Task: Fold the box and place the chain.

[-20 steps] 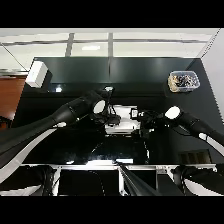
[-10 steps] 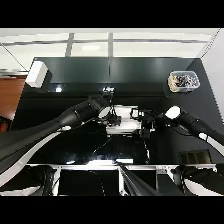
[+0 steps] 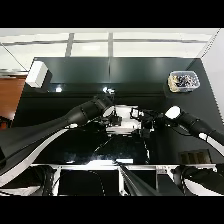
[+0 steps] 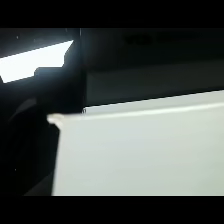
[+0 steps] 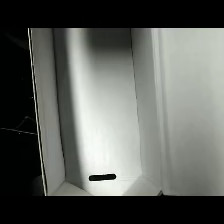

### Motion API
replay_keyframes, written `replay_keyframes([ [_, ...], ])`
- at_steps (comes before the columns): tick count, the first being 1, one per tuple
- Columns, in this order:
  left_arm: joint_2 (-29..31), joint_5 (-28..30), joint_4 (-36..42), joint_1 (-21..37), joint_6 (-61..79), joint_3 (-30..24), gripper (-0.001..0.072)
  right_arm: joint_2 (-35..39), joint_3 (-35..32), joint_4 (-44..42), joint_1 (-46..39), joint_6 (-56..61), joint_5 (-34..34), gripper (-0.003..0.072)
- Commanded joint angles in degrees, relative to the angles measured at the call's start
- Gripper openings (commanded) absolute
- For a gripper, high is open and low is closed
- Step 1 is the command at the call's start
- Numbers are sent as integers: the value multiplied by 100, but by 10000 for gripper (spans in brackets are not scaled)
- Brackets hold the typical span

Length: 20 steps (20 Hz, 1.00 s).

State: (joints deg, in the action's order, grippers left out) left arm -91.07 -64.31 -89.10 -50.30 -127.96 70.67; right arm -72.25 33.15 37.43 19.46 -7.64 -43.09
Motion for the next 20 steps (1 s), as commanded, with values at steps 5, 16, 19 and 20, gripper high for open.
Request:
replay_keyframes([
  [5,-203,-205,72,4,-354,168,278,0,4,9,7,-11,-13,170],
  [16,-264,-330,107,7,-496,177,27,2,4,9,7,-13,-11,170],
  [19,-264,-407,105,7,-531,179,256,0,4,9,7,-13,-13,170],
  [20,-264,-487,98,7,-608,179,364,0,4,9,7,-13,-13,169],
])
